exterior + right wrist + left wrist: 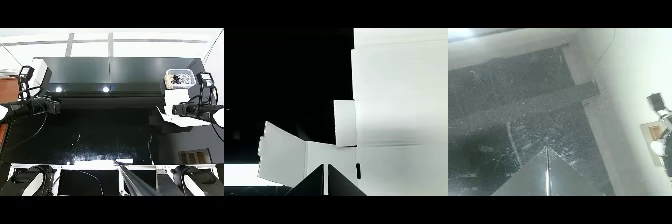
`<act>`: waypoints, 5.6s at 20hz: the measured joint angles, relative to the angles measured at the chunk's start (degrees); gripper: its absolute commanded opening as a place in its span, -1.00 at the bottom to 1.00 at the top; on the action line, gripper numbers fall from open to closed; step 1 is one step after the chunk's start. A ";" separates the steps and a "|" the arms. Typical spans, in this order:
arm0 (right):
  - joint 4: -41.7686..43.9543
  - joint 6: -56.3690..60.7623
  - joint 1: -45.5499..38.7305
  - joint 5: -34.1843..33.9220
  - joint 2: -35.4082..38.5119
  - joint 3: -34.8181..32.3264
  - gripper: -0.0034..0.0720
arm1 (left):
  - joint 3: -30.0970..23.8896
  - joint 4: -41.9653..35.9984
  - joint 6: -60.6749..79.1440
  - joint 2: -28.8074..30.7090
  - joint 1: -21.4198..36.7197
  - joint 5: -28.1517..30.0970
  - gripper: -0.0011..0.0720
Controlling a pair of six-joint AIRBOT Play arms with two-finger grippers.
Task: Fold the box and place the chain.
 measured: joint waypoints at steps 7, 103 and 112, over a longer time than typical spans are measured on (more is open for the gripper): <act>0.00 0.00 0.00 0.00 0.00 0.00 -0.76 | 0.00 0.00 0.00 0.00 0.00 0.00 -0.89; 58.93 -37.92 19.93 -24.96 -9.18 -12.37 -0.79 | -0.02 -36.54 17.57 -35.21 -6.32 -8.61 0.96; 58.75 -38.10 20.00 -24.61 -9.18 -12.37 -0.79 | 4.15 -42.36 37.46 -45.79 -8.41 -21.84 0.93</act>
